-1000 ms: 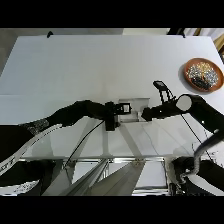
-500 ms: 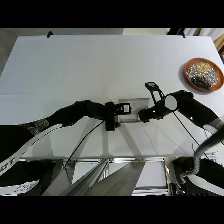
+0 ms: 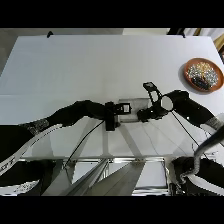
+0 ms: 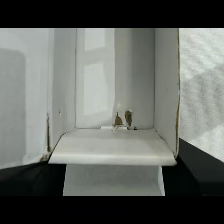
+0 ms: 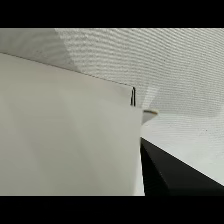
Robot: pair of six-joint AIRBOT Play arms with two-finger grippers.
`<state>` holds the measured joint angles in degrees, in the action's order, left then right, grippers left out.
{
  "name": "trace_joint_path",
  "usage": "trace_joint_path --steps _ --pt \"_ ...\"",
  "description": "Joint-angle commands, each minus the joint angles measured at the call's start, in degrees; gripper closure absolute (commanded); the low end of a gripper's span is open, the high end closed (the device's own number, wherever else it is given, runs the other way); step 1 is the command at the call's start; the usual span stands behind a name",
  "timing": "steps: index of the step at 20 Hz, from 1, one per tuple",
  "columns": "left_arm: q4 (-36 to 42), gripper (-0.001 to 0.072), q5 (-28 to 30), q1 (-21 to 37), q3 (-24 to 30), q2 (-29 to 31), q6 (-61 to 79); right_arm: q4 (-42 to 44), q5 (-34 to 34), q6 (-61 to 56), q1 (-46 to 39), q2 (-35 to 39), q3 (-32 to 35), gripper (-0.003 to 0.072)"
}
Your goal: Fold the box and place the chain.
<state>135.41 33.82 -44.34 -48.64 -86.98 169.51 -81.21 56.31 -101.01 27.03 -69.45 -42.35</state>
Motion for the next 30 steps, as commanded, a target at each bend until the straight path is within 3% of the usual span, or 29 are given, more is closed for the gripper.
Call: trace_joint_path --steps 1,10,14,19,21,24,27,30 --pt "-0.02 0.0557 0.02 0.02 0.00 0.04 0.02 -0.02 -0.44 -0.57 0.33 -0.04 0.02 0.0285" --pt "-0.02 0.0557 0.00 0.02 0.00 0.04 0.02 -2.80 -2.21 -0.52 2.84 -0.04 0.11 0.0297" --pt "-0.02 0.0557 0.00 0.02 0.00 0.04 0.02 -2.75 -3.04 -0.59 2.84 -0.17 0.11 0.0357" --pt "-0.02 0.0557 0.00 0.02 0.00 0.02 0.02 -2.71 -2.78 -0.57 3.02 -2.10 0.11 0.0362" --pt "-0.02 0.0557 0.00 0.02 0.00 0.04 0.02 -3.28 -2.71 -0.57 3.02 -2.10 0.11 0.0456" --pt "-0.02 0.0557 0.00 0.02 0.00 0.04 0.02 -3.69 -2.29 -1.20 3.02 -2.12 0.11 0.0527" --pt "-0.02 0.0557 0.00 0.02 0.00 0.04 0.02 -4.31 -1.49 -1.22 3.02 -2.12 0.11 0.0672" --pt "-0.02 0.0557 0.00 0.02 0.00 0.04 0.02 -4.68 -1.64 -2.75 3.04 -2.12 0.11 0.0674"
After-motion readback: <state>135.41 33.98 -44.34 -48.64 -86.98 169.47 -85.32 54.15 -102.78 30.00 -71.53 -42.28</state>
